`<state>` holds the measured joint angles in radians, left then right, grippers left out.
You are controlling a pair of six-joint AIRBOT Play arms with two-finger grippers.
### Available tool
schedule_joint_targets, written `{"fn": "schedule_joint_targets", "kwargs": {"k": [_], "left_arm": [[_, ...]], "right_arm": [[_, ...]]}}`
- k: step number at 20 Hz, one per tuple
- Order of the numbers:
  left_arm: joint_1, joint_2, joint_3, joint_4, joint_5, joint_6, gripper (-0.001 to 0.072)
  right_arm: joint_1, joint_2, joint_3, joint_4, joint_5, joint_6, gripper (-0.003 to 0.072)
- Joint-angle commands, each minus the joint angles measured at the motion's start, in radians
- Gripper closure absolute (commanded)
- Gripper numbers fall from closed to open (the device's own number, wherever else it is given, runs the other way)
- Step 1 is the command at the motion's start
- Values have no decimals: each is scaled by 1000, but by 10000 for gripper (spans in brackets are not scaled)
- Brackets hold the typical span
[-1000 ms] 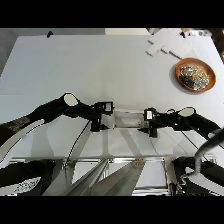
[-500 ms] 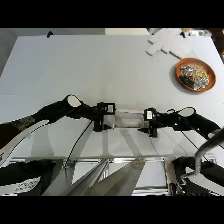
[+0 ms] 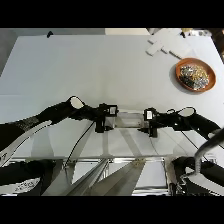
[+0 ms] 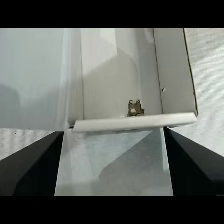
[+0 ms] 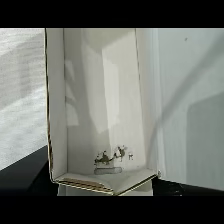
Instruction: Fold the box and place the chain.
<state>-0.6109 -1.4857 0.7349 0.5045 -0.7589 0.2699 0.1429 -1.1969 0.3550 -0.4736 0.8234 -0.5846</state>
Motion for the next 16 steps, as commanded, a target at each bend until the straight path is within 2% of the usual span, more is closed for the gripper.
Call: {"fn": "schedule_joint_targets", "kwargs": {"k": [1,7,16], "left_arm": [[-3,-2,0,-8,-8,0,3],[-10,-2,0,-64,-18,45,3],[23,-2,0,-41,-79,45,3]], "right_arm": [[0,0,0,0,0,0,292],[0,0,0,0,0,0,292],[0,0,0,0,0,0,292]]}}
